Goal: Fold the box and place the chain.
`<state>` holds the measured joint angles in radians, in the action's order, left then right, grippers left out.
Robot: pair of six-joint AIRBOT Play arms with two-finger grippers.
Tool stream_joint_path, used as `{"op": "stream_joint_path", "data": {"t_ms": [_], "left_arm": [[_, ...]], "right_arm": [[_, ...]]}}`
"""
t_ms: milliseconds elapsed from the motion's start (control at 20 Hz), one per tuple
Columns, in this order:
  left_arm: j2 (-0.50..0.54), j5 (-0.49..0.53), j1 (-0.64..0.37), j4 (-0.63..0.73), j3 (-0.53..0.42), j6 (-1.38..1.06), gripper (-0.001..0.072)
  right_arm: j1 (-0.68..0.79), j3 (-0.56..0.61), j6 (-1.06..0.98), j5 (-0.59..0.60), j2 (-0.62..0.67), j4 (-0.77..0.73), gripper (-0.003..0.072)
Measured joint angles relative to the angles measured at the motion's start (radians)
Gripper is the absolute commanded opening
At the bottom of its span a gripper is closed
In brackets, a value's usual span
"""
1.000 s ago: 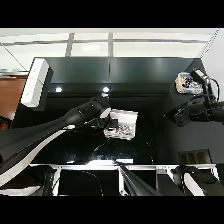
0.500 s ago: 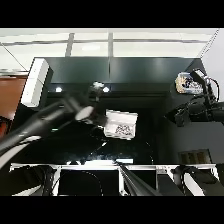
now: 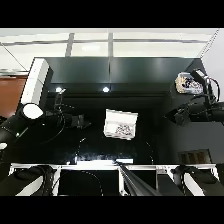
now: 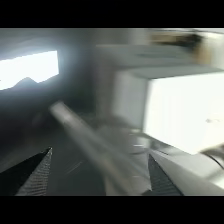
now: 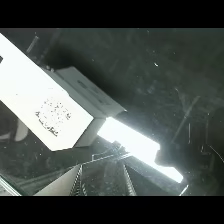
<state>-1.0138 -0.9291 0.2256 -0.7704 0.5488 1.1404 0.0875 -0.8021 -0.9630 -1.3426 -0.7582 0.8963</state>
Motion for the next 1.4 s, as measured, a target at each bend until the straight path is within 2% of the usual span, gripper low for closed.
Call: {"op": "stream_joint_path", "data": {"t_ms": [100,200,350,500,650,900,1050,1400], "left_arm": [[-0.015,-0.015,-0.017,0.15,-0.042,-0.378,0.0698],[-0.031,0.036,-0.012,0.235,-0.062,-0.649,0.0699],[-0.06,0.07,0.031,0.24,-0.059,-0.969,0.0712],[-0.109,0.092,0.104,0.158,-0.022,-1.188,0.0712],[-0.18,0.097,0.155,0.17,0.037,-1.326,0.0712],[-0.292,0.035,0.18,0.2,0.109,-1.432,0.0709],[-0.323,0.002,0.189,0.205,0.121,-1.448,0.0708],[-0.367,0.006,0.198,0.225,0.139,-1.431,0.0708]], "right_arm": [[0.0,0.0,-0.004,0.0,0.0,0.017,0.0317],[0.0,0.0,-0.006,0.0,0.0,0.036,0.0317],[0.0,0.0,-0.007,0.0,0.0,0.053,0.0317],[0.0,0.0,-0.009,0.0,0.0,0.061,0.0317],[0.0,0.0,-0.011,0.0,0.0,0.063,0.0317],[0.0,0.0,-0.01,0.0,0.0,0.064,0.0317],[0.0,0.0,-0.01,0.0,0.0,0.062,0.0317],[0.0,0.0,-0.01,0.004,0.0,0.061,0.0317]]}}
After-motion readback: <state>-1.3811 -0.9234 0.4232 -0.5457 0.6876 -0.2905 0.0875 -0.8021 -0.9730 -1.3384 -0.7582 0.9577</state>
